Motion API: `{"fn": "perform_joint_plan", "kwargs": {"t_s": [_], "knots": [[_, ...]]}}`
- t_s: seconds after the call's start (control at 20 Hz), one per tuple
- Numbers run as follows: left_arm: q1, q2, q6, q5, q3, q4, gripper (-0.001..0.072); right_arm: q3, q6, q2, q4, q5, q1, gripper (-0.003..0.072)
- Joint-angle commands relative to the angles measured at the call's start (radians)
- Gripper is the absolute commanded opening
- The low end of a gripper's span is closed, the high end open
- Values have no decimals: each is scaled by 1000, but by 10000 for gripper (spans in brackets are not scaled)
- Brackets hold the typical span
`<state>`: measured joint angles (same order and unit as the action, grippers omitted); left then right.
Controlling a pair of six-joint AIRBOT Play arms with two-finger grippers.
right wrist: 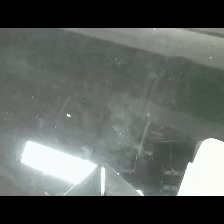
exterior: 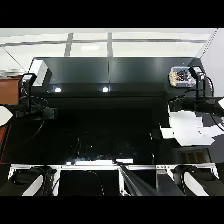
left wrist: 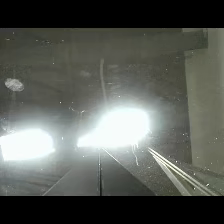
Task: Fold the box and place the chain.
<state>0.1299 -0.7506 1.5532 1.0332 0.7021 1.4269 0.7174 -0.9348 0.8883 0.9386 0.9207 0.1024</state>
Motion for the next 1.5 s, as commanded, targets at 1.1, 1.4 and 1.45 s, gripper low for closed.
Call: {"fn": "perform_joint_plan", "kwargs": {"t_s": [1.1, 1.4, 1.45], "knots": [[2, -235, 3, -230, -8, -353, 707, 357, 203, 561, 342, 378, 879, 473], [2, -237, 2, -248, -8, -356, 706, 353, 206, 568, 318, 431, 849, 116], [2, -237, 2, -248, -8, -356, 707, 352, 207, 555, 315, 436, 828, 58]]}}
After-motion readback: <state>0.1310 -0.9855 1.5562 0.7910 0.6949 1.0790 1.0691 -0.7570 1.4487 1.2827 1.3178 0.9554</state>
